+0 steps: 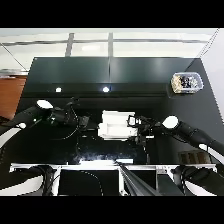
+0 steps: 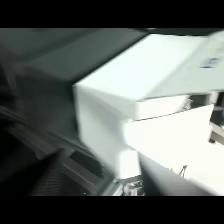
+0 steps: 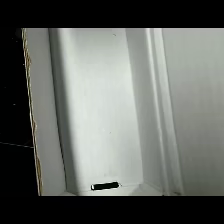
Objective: Fold the box and place the chain.
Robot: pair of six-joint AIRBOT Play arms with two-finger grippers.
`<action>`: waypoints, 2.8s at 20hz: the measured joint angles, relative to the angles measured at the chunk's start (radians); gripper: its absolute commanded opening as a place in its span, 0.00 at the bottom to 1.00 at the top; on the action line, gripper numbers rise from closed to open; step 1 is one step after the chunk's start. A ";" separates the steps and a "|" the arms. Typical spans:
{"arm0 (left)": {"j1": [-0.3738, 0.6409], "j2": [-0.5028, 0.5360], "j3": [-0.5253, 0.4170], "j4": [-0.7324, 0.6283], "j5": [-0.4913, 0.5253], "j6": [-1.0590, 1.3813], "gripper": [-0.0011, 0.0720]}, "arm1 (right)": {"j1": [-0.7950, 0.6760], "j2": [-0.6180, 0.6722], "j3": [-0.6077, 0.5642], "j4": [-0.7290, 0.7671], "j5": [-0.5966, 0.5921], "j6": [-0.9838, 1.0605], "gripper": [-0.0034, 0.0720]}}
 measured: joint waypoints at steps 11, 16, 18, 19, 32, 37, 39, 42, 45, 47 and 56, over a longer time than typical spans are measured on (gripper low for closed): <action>-0.101 0.019 0.082 0.033 -0.003 -0.088 0.65 | 0.000 0.000 0.000 0.000 0.000 0.000 0.67; -0.161 0.021 0.126 0.101 0.030 -0.180 0.65 | 0.000 0.000 0.000 0.000 0.000 0.000 0.67; -0.197 0.021 0.159 0.183 0.045 -0.249 0.65 | 0.000 0.000 0.000 0.000 0.000 0.000 0.67; -0.216 0.021 0.176 0.221 0.053 -0.280 0.65 | 0.000 0.000 0.000 0.000 0.000 0.000 0.67; -0.449 0.021 0.279 0.578 0.181 -0.669 0.65 | 0.000 0.000 0.000 0.000 0.000 0.000 0.67; -0.483 0.021 0.285 0.652 0.216 -0.770 0.66 | 0.000 0.000 0.000 0.000 0.000 0.000 0.67; -0.498 0.021 0.291 0.692 0.216 -0.812 0.66 | 0.000 0.000 0.000 0.000 0.000 0.001 0.67; -0.532 0.020 0.311 0.789 0.209 -0.903 0.66 | 0.000 0.000 0.000 0.000 0.000 0.001 0.67; -0.561 0.020 0.333 0.852 0.200 -0.989 0.65 | 0.000 0.000 0.000 0.000 0.000 0.000 0.67; -0.575 0.020 0.345 0.870 0.189 -1.030 0.65 | 0.000 0.000 0.000 0.000 0.000 0.001 0.67; -0.610 0.018 0.359 0.859 0.142 -1.166 0.65 | 0.000 0.000 0.000 0.000 0.000 0.001 0.67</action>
